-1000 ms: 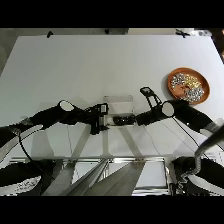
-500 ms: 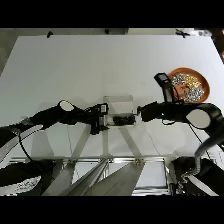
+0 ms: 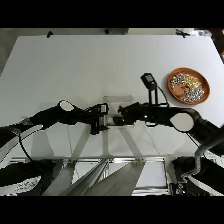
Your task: Fold the box and place the chain.
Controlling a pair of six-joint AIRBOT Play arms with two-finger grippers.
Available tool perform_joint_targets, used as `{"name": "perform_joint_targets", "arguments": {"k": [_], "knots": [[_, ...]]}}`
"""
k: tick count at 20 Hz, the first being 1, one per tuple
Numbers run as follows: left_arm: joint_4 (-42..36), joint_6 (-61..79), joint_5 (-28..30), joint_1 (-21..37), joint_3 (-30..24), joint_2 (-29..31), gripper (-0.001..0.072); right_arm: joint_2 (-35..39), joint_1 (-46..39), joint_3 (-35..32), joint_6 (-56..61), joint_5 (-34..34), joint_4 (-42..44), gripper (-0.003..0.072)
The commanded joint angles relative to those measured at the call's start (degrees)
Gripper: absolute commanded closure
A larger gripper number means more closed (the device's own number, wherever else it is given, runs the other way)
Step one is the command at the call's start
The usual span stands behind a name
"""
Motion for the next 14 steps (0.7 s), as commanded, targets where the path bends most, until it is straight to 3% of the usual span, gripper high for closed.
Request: {"name": "perform_joint_targets", "arguments": {"k": [1, 3, 4, 6, 9, 11, 14], "knots": [[0.00, 0.02, -0.07, 0.00, -0.02, 0.04, 0.0501, -6.62, 3.13, 0.04, -0.68, -4.72, 1.07, 0.0645], [0.00, 0.02, -0.07, 0.00, -0.02, 0.04, 0.0501, -7.69, 3.13, 0.04, -0.68, -3.72, -1.09, 0.0491], [0.00, 0.02, -0.04, 0.00, -0.02, 0.04, 0.0501, -7.45, 2.95, 0.04, -0.68, -3.02, -1.81, 0.0459], [0.00, 0.02, -0.09, 0.00, -0.02, 0.04, 0.0501, -5.68, 1.27, 0.04, -1.14, -1.36, -1.90, 0.0460], [0.00, 0.02, -0.09, 0.00, -0.02, 0.04, 0.0501, -0.44, -2.97, 0.04, -11.34, 5.51, -2.19, 0.0468], [0.00, 0.02, -0.07, 0.00, -0.02, 0.04, 0.0501, 2.84, -5.95, 0.04, -22.86, 11.04, -2.32, 0.0496], [0.00, 0.02, -0.09, 0.00, -0.02, 0.04, 0.0501, 4.48, -9.79, 0.02, -49.40, 20.55, -2.45, 0.0523]]}}
